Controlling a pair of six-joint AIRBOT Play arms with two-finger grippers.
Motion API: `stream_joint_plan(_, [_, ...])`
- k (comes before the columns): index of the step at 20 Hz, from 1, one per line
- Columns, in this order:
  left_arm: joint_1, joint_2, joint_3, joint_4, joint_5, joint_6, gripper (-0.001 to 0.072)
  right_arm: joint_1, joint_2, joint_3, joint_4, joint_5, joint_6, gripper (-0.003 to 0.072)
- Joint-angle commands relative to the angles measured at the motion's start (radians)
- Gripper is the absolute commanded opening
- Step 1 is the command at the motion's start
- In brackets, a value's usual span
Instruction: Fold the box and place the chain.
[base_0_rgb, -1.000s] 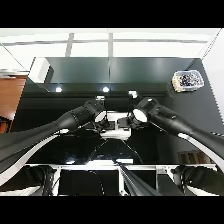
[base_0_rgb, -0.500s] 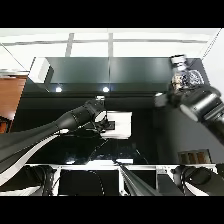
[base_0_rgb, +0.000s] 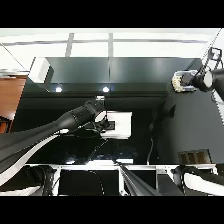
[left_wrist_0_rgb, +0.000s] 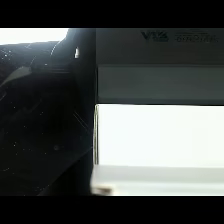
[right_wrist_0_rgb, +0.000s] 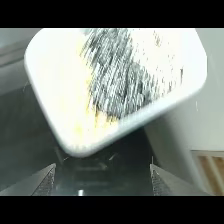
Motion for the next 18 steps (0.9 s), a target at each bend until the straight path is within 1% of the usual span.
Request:
stream_joint_plan(1, [0.0,0.0,0.0,0.0,-0.006,0.001,0.003,-0.12,-0.259,0.254,0.182,0.061,-0.121,0.0714])
stream_joint_plan(2, [0.0,0.0,0.0,-0.001,-0.006,0.001,0.003,-0.129,-0.312,0.316,0.187,0.084,-0.121,0.0646])
stream_joint_plan(3, [0.0,0.0,0.0,-0.001,-0.006,0.001,0.003,-0.132,-0.354,0.363,0.184,0.092,-0.121,0.0606])
stream_joint_plan(7, [0.0,0.0,0.0,-0.005,-0.03,0.001,0.003,-0.133,-0.482,0.504,0.183,0.106,-0.122,0.0594])
stream_joint_plan(8, [0.0,0.0,0.0,-0.005,-0.038,0.001,0.003,-0.133,-0.504,0.527,0.184,0.109,-0.122,0.0542])
stream_joint_plan(10, [0.0,0.0,-0.001,-0.004,-0.053,0.001,0.003,-0.133,-0.527,0.537,0.188,0.117,-0.122,0.0539])
stream_joint_plan(13, [0.0,0.0,0.0,-0.004,-0.045,0.001,0.003,-0.134,-0.551,0.537,0.188,0.171,-0.123,0.0536])
stream_joint_plan(15, [0.0,0.0,0.0,-0.012,-0.046,0.0,0.003,-0.134,-0.552,0.54,0.188,0.197,-0.124,0.0268])
stream_joint_plan(16, [0.0,0.0,0.0,-0.027,-0.047,0.0,0.003,-0.133,-0.547,0.544,0.188,0.215,-0.124,0.0172])
stream_joint_plan(17, [0.0,0.0,0.0,-0.037,-0.047,0.0,0.003,-0.133,-0.537,0.545,0.188,0.225,-0.127,0.0126])
stream_joint_plan(18, [0.0,0.0,0.0,-0.046,-0.045,0.0,0.003,-0.133,-0.52,0.545,0.187,0.234,-0.133,0.0127])
